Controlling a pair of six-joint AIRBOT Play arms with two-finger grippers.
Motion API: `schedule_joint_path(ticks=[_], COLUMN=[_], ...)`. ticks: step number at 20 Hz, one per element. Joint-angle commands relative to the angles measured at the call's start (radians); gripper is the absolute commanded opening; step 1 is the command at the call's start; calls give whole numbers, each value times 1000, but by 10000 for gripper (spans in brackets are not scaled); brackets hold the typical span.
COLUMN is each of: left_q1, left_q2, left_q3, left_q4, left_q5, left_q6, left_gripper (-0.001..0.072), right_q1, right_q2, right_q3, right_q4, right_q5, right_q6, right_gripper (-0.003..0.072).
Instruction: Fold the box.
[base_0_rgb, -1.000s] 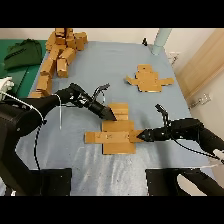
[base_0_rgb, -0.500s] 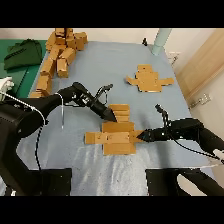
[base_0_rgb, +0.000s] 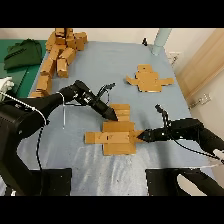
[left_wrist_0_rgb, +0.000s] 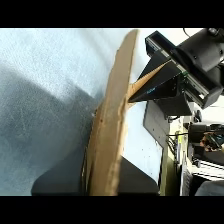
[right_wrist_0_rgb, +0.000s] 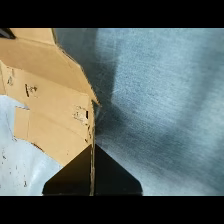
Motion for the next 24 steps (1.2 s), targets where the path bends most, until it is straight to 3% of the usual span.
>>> schedule_joint_path(ticks=[1,9,10,13,14,17,21,24], left_q1=[16,25,21,21,21,21,19,19], left_q2=[0,0,0,0,0,1,31,109], left_q3=[3,3,3,3,3,3,0,-45], left_q4=[-8,-4,0,0,0,0,13,12], left_q5=[0,-45,-55,-68,-66,-41,-8,59], left_q6=[-3,6,27,63,70,105,153,227], left_gripper=[143,139,14,12,12,11,8,8], right_q1=[0,0,0,0,0,-5,-43,-47], right_q2=[0,0,0,0,0,0,0,0], right_q3=[0,0,0,0,0,10,133,252], right_q4=[-8,-9,-9,-6,-6,-10,-62,-142], right_q5=[-5,-3,-3,5,13,75,108,108], right_q6=[0,0,1,1,1,3,106,193], right_gripper=[1,0,1,2,38,456,460,454])
